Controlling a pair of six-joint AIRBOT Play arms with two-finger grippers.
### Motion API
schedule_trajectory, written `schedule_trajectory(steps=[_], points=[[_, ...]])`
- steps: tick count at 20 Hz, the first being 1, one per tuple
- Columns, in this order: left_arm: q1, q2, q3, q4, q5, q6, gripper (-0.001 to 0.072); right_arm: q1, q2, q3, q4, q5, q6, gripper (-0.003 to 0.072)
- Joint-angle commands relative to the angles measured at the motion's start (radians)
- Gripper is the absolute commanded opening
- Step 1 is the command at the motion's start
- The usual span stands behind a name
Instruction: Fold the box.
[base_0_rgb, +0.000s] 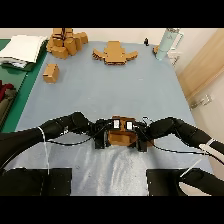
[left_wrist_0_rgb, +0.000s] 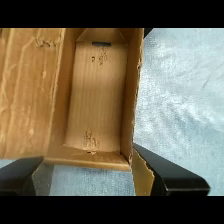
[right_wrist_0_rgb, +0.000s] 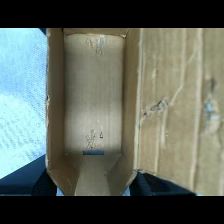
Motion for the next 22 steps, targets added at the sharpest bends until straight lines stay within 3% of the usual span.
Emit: schedule_trajectory(steps=[1,18,20,22], points=[[-0.013,-0.002,0.001,-0.014,-0.019,0.018,0.072,0.0,0.0,0.0,0.0,-0.001,0.0,0.0568],[-0.013,-0.034,-0.002,-0.014,-0.007,-0.002,0.072,0.0,0.0,0.0,0.0,0.0,0.0,0.0569],[-0.013,-0.034,-0.002,-0.014,-0.007,-0.001,0.0591,0.0,0.0,0.0,0.0,0.0,0.0,0.0569],[-0.014,-0.034,-0.002,-0.014,-0.008,-0.001,0.059,0.0,0.0,0.0,0.0,0.0,0.0,0.0568]])
